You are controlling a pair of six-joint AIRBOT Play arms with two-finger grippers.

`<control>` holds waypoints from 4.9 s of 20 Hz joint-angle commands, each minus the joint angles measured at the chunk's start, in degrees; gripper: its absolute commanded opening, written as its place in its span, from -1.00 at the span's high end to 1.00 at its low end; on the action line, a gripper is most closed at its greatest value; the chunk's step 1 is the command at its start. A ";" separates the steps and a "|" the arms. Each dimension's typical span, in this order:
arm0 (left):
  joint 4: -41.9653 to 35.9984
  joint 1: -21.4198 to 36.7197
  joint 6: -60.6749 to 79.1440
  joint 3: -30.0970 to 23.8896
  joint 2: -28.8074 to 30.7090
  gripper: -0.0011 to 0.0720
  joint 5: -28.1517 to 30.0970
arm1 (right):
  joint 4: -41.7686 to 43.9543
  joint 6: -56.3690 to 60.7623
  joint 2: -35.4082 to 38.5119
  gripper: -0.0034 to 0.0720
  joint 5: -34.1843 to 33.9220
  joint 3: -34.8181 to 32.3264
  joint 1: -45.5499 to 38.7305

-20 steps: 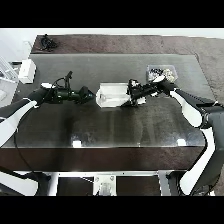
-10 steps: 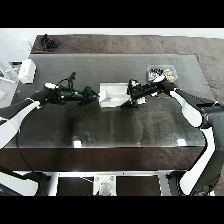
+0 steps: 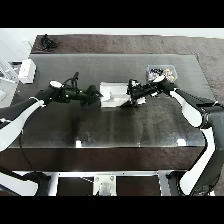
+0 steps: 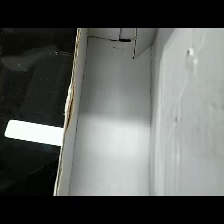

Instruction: Fold the box and place the chain.

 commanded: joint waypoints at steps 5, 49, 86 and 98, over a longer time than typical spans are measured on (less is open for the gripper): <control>17.18 -2.10 -16.70 6.67 0.02 0.13 -5.09 | 0.00 0.00 0.02 -0.41 0.00 0.07 0.02; 37.42 -9.53 -37.29 23.93 -7.91 0.13 -14.45 | 0.00 0.00 0.02 -0.41 0.00 0.07 0.02; 42.42 -10.99 -40.26 34.53 -15.65 0.15 -20.31 | 0.00 0.00 0.02 -0.41 0.00 0.07 0.02; 47.39 -11.72 -44.61 37.22 -17.07 0.15 -25.86 | 0.00 0.00 0.02 -0.41 0.02 0.07 0.02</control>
